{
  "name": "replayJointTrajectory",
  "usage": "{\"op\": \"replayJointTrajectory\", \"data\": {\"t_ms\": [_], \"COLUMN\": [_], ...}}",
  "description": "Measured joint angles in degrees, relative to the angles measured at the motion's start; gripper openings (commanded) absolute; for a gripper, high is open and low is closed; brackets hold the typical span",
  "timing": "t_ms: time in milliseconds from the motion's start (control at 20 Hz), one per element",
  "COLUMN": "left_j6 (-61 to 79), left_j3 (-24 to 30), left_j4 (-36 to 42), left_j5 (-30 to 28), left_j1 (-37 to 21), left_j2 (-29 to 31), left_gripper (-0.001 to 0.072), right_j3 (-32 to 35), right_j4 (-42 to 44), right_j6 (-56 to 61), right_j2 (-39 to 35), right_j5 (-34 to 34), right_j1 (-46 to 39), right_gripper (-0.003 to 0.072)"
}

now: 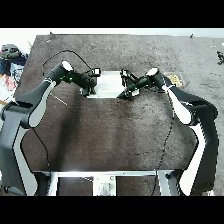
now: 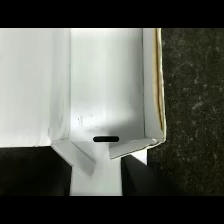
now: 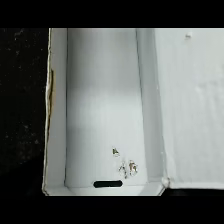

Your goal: Fold the box and place the chain.

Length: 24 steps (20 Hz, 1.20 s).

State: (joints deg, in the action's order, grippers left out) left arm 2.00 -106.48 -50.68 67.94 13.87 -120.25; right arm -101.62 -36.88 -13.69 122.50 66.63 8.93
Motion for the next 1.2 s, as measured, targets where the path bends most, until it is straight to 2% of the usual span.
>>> {"op": "replayJointTrajectory", "data": {"t_ms": [200,450,500,650,700,750,800,850,1100,1150,1200], "left_j6": [-0.4,-0.4,-0.4,-0.1,-0.1,0.1,0.1,-0.4,-1.3,-1.5,-1.6], "left_j3": [0.0,0.0,0.0,0.1,0.1,0.1,0.1,0.1,0.1,0.1,0.1], "left_j4": [1.2,6.5,7.4,9.3,9.5,9.8,10.0,10.2,10.4,10.4,10.4], "left_j5": [1.4,2.8,3.0,3.1,3.2,3.2,3.1,3.2,2.5,2.4,2.1], "left_j1": [0.1,0.5,0.7,1.0,1.1,1.1,1.1,1.1,1.1,1.1,1.1], "left_j2": [-0.1,-1.2,-1.5,-2.1,-2.3,-2.3,-2.4,-2.4,-2.5,-2.4,-2.4], "left_gripper": [0.0166,0.0167,0.0191,0.0197,0.0318,0.0605,0.0689,0.0664,0.0663,0.0600,0.0370], "right_j3": [0.0,0.0,0.0,0.0,0.0,0.0,0.0,0.0,0.0,0.0,0.0], "right_j4": [0.0,0.0,0.0,0.0,0.0,-0.1,-0.2,-0.3,-0.1,-0.1,-0.1], "right_j6": [0.0,0.0,-0.1,-0.1,-0.1,-0.1,-0.1,0.0,0.0,0.0,0.0], "right_j2": [0.0,0.0,0.0,0.0,0.0,0.0,0.0,0.0,0.0,0.0,0.0], "right_j5": [0.0,0.1,0.2,0.2,0.2,0.2,0.7,0.6,0.3,0.2,0.1], "right_j1": [0.0,0.0,0.0,0.0,0.0,0.0,0.0,0.0,0.0,0.0,0.0], "right_gripper": [0.0411,0.0411,0.0411,0.0411,0.0411,0.0411,0.0411,0.0411,0.0411,0.0411,0.0411]}}
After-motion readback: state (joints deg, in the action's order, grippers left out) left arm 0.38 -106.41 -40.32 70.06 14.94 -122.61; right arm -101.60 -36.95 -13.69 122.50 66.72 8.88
